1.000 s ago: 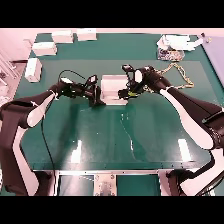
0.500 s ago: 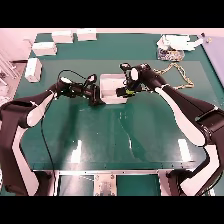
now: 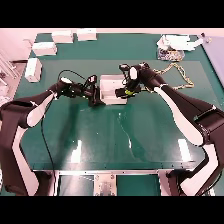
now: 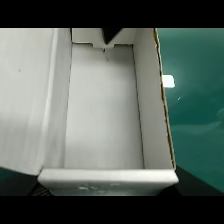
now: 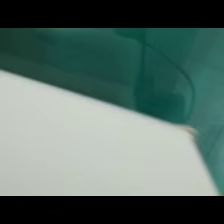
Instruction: Fold the box and place the chain.
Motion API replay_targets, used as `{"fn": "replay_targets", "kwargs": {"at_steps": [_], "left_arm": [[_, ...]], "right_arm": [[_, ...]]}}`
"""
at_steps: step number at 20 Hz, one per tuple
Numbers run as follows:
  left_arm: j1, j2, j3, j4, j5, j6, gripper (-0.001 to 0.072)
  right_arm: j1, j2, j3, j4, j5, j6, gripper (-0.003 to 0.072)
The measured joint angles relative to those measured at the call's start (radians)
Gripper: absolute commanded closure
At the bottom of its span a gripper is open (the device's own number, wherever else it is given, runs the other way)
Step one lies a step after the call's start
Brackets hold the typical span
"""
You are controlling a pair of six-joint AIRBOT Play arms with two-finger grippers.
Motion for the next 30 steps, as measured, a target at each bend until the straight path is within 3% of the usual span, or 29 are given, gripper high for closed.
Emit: {"fn": "replay_targets", "kwargs": {"at_steps": [4,7,24,27,30], "left_arm": [[0.0,0.0,0.0,-0.007,0.003,-0.006,0.0263],[0.0,0.0,0.0,-0.005,0.005,-0.007,0.0263],[0.0,0.0,0.0,-0.002,0.003,-0.008,0.0263],[0.0,0.0,0.0,-0.002,0.004,-0.008,0.0263],[0.0,0.0,0.0,-0.002,0.004,-0.008,0.0263]], "right_arm": [[-0.002,0.022,0.003,-0.012,-0.002,0.013,0.0335],[-0.009,0.036,0.004,-0.021,-0.006,0.016,0.025],[-0.046,0.138,0.004,-0.038,-0.005,0.012,0.0258],[-0.046,0.145,0.003,-0.008,-0.006,0.012,0.0318],[-0.046,0.134,0.0,0.013,-0.007,0.011,0.0318]]}}
